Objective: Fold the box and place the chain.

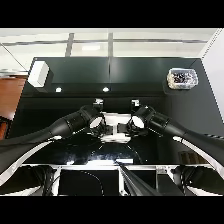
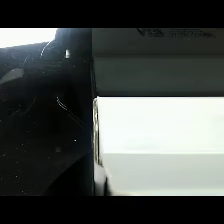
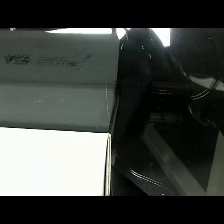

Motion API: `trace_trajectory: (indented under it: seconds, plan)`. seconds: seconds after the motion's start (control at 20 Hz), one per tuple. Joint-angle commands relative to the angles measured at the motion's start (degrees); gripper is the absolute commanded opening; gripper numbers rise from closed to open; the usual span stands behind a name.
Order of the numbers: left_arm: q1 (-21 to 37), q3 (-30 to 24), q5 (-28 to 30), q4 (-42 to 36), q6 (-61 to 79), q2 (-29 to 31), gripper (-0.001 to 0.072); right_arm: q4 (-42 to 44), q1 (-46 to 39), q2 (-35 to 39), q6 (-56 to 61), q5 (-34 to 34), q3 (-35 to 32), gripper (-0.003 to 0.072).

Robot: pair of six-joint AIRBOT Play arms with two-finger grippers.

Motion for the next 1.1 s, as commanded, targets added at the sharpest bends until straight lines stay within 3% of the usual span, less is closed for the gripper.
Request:
trace_trajectory:
  seconds: [0.0,0.1,0.2,0.25,0.65,1.05]
  plan:
    - [0.0,0.0,0.0,-0.1,-0.1,0.0,0.0026,0.4,0.0,0.0,0.0,-0.9,0.0,0.0049]
    - [0.0,0.0,0.0,-0.1,-0.1,0.0,0.0026,0.4,0.0,0.0,-0.9,-1.3,0.2,0.0076]
    - [0.0,0.0,0.0,-0.1,-0.1,0.0,0.0026,0.3,0.0,0.0,-0.9,-1.9,0.4,0.0328]
    - [0.0,0.0,-0.1,-0.1,-0.1,0.0,0.0026,0.1,0.0,0.0,-0.9,-1.9,0.7,0.0386]
    - [0.0,0.0,0.0,0.2,-0.1,0.0,0.0026,-0.8,-0.2,3.8,-5.5,0.5,1.4,0.0384]
    - [0.0,0.0,0.1,0.2,-0.1,0.0,0.0026,-16.1,-3.7,28.3,-12.4,13.5,1.4,0.0384]
